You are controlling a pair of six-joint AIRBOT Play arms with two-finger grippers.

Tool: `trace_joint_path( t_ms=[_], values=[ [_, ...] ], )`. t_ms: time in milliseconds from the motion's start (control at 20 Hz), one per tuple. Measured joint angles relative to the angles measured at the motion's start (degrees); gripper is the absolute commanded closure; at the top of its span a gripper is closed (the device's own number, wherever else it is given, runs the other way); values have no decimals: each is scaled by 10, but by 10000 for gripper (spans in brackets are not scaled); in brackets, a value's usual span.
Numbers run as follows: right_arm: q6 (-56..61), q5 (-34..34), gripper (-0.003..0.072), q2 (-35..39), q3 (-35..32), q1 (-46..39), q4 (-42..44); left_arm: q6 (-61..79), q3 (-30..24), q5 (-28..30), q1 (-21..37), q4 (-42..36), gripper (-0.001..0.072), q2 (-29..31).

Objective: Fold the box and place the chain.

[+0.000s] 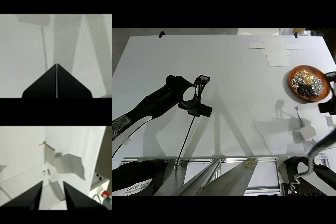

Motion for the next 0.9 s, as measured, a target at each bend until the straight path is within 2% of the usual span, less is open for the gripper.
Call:
trace_joint_path(
  t_ms=[150, 300, 700, 750, 900],
  values=[
    [-36, -42, 270, -24, 10, -105, -26, 0, 0, 0, 0, 0, 700, 0],
    [-65, -61, 266, -57, 26, -172, -38, 0, 0, 0, 0, 0, 700, 0],
    [-141, -65, 283, -146, 52, -212, -34, 0, 0, 0, 0, 0, 700, 0],
    [-146, -65, 332, -155, 53, -213, -32, 0, 0, 0, 0, 0, 700, 0],
    [-153, -69, 669, -179, 54, -214, -19, 0, 0, 0, 0, 0, 700, 0]
  ],
)
